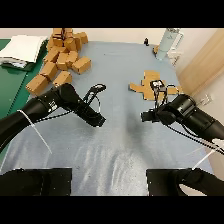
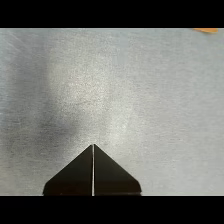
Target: Fold the box.
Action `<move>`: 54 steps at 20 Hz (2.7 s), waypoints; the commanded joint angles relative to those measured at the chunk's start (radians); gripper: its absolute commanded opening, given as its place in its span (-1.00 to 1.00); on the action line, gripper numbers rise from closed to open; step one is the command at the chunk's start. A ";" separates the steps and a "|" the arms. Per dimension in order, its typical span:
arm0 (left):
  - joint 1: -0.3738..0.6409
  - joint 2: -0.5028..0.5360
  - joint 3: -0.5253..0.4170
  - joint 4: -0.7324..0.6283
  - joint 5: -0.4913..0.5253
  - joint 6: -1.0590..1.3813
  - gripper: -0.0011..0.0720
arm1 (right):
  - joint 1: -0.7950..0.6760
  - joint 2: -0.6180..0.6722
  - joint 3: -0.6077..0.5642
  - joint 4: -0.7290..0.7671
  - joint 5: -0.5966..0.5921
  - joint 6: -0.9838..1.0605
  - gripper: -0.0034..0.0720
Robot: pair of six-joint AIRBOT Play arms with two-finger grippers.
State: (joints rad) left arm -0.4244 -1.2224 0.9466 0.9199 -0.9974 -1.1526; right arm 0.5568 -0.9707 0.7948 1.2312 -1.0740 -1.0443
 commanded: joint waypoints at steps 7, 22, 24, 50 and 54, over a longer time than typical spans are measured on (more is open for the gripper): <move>0.000 0.001 0.000 0.000 0.000 0.000 -0.94 | 0.000 0.000 0.000 0.000 0.000 0.000 -0.89; 0.000 0.001 0.000 0.000 0.000 0.000 -0.94 | -0.009 -0.031 0.019 0.124 0.149 0.050 -0.89; 0.000 0.000 0.000 0.000 0.001 0.000 -0.94 | -0.094 -0.094 0.097 0.053 0.069 0.044 -0.85; 0.000 0.001 0.000 -0.003 0.002 0.000 -0.94 | -1.096 -1.087 1.072 1.080 -0.141 -1.069 -0.25; 0.000 0.000 0.000 -0.003 0.002 0.000 -0.94 | -1.071 -1.086 1.092 1.119 -0.194 -1.104 -0.90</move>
State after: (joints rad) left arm -0.4244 -1.2224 0.9466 0.9169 -0.9958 -1.1526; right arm -0.5327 -2.0506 1.8675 2.3085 -1.2221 -2.1136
